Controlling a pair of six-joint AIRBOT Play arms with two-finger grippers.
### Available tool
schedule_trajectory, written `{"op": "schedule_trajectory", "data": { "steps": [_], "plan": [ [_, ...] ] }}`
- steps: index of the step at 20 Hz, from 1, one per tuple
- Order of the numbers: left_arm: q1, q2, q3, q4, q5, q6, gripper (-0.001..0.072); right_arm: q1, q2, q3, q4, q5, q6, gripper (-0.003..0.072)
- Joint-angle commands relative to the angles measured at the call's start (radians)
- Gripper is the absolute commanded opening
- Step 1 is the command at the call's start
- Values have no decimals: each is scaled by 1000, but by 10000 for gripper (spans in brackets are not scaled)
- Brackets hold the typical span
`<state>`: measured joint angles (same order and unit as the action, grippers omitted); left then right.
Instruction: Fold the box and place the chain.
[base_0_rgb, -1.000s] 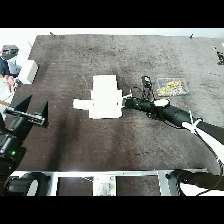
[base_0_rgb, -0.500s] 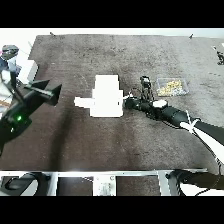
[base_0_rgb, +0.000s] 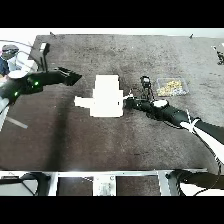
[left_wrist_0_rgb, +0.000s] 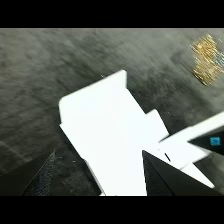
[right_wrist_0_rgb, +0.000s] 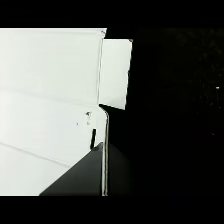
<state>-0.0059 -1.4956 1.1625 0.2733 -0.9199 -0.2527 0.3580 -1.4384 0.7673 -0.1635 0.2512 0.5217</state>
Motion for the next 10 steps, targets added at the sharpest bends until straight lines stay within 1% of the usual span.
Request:
{"op": "schedule_trajectory", "data": {
  "steps": [1,4,6,7,10],
  "plan": [
    [1,-218,245,164,-187,-175,597,-37,-4,0,16,73,-24,10],
    [0,-325,364,171,-251,-202,597,-52,-5,-1,87,136,-117,10],
    [0,-389,428,177,-292,-250,597,-53,-5,-1,146,143,-193,11],
    [0,-421,459,177,-328,-256,597,-59,-5,-1,174,148,-217,10],
    [-2,-484,515,169,-430,-269,597,-66,-5,-1,195,163,-238,11]
  ]
}}
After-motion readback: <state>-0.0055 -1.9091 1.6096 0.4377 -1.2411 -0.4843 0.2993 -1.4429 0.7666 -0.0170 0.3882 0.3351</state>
